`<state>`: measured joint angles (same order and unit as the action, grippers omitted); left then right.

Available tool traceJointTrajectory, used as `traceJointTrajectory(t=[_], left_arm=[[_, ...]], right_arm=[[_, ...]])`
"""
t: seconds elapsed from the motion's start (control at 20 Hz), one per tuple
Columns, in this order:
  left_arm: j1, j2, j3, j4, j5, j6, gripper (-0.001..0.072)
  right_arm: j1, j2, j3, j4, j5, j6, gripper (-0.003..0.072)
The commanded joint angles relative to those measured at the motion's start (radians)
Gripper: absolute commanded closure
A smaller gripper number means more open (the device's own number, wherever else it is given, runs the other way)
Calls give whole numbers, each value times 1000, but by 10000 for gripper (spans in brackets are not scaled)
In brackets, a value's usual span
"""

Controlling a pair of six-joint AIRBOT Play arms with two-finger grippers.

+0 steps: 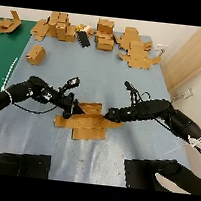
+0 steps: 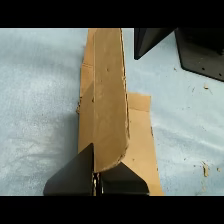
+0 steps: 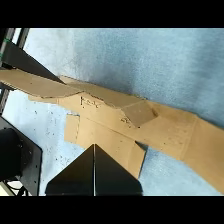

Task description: Fold the box.

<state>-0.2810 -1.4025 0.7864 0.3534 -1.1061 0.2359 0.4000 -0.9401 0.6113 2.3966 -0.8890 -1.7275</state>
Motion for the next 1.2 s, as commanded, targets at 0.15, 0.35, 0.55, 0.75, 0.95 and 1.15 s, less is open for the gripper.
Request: traceJointTrajectory(t=[0.15,0.35,0.55,0.75,0.95,1.15], left_arm=[[-43,-7,18,34,2,-4,697],[-42,-10,18,33,23,-24,697],[-42,-13,17,34,26,-24,697],[-42,-13,17,34,26,-24,697],[-42,-13,17,36,22,-24,697],[-43,-13,17,31,23,-24,697]], right_arm=[[1,0,0,0,0,-1,683],[1,0,0,0,-5,-2,683],[2,0,0,0,-5,-2,683],[1,0,0,-1,-6,-29,683],[29,41,0,-52,-9,-64,683],[201,167,0,-258,8,-56,684]])
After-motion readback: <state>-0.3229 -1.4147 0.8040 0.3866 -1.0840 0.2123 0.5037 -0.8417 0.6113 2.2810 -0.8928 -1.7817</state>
